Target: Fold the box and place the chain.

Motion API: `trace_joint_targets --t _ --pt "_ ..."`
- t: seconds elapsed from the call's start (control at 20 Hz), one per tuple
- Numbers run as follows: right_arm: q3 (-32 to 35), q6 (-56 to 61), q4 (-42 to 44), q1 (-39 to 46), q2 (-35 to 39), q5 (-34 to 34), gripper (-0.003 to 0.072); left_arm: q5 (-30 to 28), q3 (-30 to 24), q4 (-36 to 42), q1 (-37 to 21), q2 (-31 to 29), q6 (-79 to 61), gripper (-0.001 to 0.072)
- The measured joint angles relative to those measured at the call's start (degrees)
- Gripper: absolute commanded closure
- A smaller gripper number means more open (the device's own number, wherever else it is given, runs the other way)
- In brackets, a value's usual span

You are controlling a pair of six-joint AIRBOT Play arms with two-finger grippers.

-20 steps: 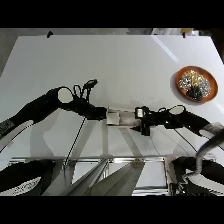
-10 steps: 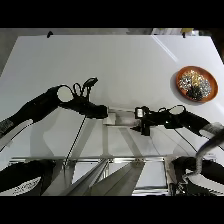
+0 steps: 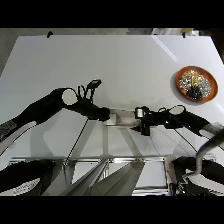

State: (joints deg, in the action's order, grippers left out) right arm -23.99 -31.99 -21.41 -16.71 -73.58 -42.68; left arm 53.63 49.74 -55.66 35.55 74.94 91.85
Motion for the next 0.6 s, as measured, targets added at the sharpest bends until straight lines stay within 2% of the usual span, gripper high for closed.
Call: trace_joint_targets --t 0.6 --pt "0.00 0.00 0.00 0.00 0.00 0.00 0.0278 -1.60 3.78 -11.28 7.45 1.53 17.53 0.0371"
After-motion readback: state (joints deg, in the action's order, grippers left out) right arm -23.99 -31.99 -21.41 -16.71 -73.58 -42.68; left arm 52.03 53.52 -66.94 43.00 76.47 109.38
